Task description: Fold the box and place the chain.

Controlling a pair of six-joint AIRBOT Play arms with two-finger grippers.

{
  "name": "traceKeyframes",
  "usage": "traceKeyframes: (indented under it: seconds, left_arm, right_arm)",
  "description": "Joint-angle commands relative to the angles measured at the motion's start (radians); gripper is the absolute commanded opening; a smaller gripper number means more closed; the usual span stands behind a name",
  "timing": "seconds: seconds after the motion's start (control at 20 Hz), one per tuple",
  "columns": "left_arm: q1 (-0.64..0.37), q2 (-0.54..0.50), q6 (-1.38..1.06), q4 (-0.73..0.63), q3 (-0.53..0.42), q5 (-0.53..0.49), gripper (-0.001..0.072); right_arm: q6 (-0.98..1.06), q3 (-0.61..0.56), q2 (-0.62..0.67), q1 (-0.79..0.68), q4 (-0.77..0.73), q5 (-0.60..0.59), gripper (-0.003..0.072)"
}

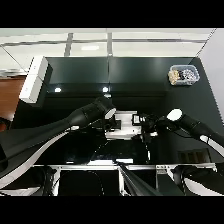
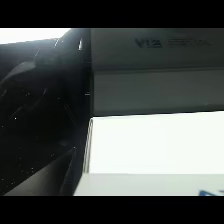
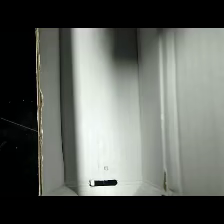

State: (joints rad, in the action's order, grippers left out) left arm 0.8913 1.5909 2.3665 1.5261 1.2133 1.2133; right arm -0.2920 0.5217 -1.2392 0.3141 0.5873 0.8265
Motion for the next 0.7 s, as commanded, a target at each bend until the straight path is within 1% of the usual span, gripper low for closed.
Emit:
traceKeyframes:
  seconds: [0.0,0.15,0.2,0.35,0.55,0.6,0.65]
  left_arm:
    - [0.0,-0.005,0.001,-0.002,-0.017,-0.001,0.034]
    - [0.0,-0.005,0.0,-0.002,-0.017,-0.031,0.0336]
    - [0.0,-0.005,0.001,-0.002,-0.016,-0.039,0.0268]
    - [0.0,-0.005,-0.002,-0.018,-0.016,-0.055,0.0023]
    - [0.0,-0.005,-0.002,-0.027,-0.016,-0.06,0.0031]
    - [0.0,-0.005,-0.002,-0.027,-0.016,-0.06,0.0116]
    - [0.0,-0.007,-0.002,-0.027,-0.016,-0.059,0.0305]
  right_arm:
    - [0.0,0.0,0.0,0.0,0.0,0.0,0.0062]
    - [0.0,0.0,0.0,0.0,0.0,0.0,0.0062]
    - [0.0,0.0,0.0,0.0,0.0,0.0,0.0062]
    - [0.0,0.0,0.0,0.0,0.0,0.0,0.0062]
    - [0.0,0.0,0.0,0.0,0.0,0.0,0.0062]
    - [0.0,0.0,0.0,0.0,0.0,0.0,0.0061]
    - [0.0,0.0,0.0,0.0,0.0,0.0,0.0062]
